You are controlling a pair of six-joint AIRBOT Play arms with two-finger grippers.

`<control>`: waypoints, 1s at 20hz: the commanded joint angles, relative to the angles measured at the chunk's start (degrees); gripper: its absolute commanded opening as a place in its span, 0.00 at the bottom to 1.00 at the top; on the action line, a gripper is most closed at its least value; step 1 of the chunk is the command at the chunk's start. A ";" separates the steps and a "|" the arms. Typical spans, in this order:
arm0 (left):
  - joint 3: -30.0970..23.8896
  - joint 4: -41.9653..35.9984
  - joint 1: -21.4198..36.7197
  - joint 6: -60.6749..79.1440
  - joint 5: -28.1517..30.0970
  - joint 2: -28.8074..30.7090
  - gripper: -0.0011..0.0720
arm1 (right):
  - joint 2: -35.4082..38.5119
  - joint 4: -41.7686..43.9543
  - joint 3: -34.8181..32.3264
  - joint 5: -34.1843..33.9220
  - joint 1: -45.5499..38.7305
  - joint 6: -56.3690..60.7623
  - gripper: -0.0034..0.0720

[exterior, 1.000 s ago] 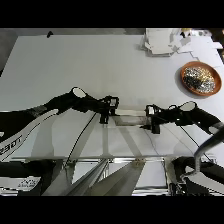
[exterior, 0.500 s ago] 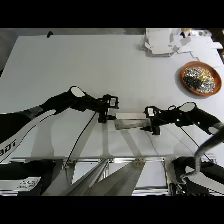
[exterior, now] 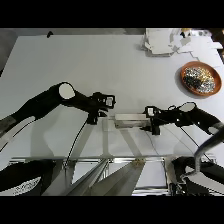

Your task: Fold the box and place the chain.

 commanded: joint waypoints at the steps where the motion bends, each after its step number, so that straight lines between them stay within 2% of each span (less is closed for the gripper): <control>1: 0.07 3.80 -2.91 -5.55 -5.90 5.44 0.02 | 0.00 -0.02 0.07 -0.04 -0.04 -0.04 0.65; 3: 0.07 3.48 -7.69 -7.26 -4.94 5.53 0.02 | 0.00 -0.02 0.04 -0.04 -0.04 -0.04 0.65; 4: 0.07 3.13 -9.77 -8.39 -2.71 5.16 0.02 | 0.00 -0.02 0.07 -0.04 -0.04 -0.04 0.65; 7: 0.07 -1.20 -13.55 -11.74 10.12 3.10 0.02 | 0.00 -0.02 0.07 -0.04 -0.04 -0.04 0.65; 10: 0.07 -10.29 -13.79 -12.76 24.46 -0.20 0.02 | 0.00 -0.02 0.07 -0.04 -0.04 -0.04 0.65; 13: 0.07 -17.27 -13.73 -14.16 34.84 -3.52 0.02 | 0.00 -0.02 0.07 -0.04 -0.04 -0.04 0.65; 15: 0.07 -20.46 -13.66 -14.14 37.48 -5.42 0.02 | 0.00 -0.02 0.07 -0.04 -0.04 -0.04 0.65; 20: 0.07 -20.61 -11.80 -15.61 37.59 -10.56 0.02 | 0.00 -0.02 0.04 -0.04 -0.04 -0.04 0.65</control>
